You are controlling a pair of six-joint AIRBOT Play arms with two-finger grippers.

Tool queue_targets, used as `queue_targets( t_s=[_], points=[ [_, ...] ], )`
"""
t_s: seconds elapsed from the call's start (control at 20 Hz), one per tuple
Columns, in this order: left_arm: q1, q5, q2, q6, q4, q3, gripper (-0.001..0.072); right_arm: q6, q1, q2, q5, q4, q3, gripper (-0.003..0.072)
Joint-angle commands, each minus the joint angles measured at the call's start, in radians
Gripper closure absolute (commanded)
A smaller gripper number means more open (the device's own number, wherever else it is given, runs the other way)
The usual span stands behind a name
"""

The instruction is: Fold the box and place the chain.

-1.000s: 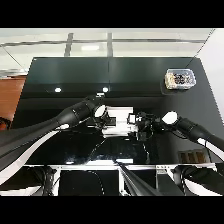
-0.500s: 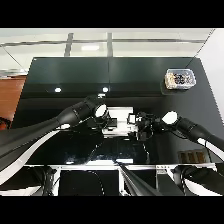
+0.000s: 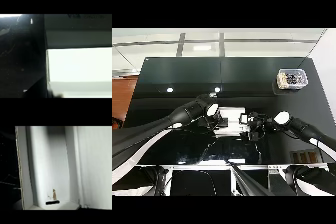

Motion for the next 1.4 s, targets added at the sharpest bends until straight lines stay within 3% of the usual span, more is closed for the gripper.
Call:
queue_targets(
  t_s=[0.0,0.15,0.4,0.7,0.75,0.8,0.85,0.9,0.95,1.1,1.35],
  points=[
    [0.001,0.008,-0.003,0.008,0.015,0.000,0.0687,0.018,0.000,0.002,0.003,0.002,0.000,0.0020],
    [0.001,0.007,-0.003,0.018,0.018,0.000,0.0687,0.023,0.000,0.044,0.037,-0.007,0.000,0.0020],
    [0.001,0.010,-0.003,0.039,0.016,0.000,0.0687,0.077,0.000,0.134,0.061,-0.186,0.000,0.0020],
    [0.001,0.011,-0.003,0.039,0.013,0.000,0.0686,0.072,0.002,0.134,0.055,-0.126,0.000,0.0021],
    [0.001,0.005,-0.003,0.039,0.013,0.000,0.0687,0.072,0.003,0.134,0.063,-0.101,0.000,0.0043],
    [0.001,-0.003,-0.003,0.040,0.014,0.000,0.0687,0.072,0.003,0.134,0.064,-0.081,0.000,0.0211],
    [0.001,-0.008,-0.003,0.039,0.018,0.000,0.0687,0.073,0.003,0.134,0.064,-0.081,0.000,0.0300],
    [0.001,-0.009,-0.003,0.040,0.017,0.000,0.0687,0.074,0.002,0.134,0.065,-0.079,0.000,0.0444],
    [0.001,-0.010,-0.003,0.039,0.017,0.000,0.0687,0.074,0.003,0.134,0.067,-0.079,0.000,0.0498],
    [0.001,-0.010,-0.003,0.039,0.016,0.000,0.0687,0.093,0.003,0.133,0.073,-0.038,0.000,0.0497],
    [0.001,-0.002,-0.003,0.039,0.016,0.000,0.0687,0.093,0.023,0.111,0.070,0.160,-0.003,0.0497]
  ],
)
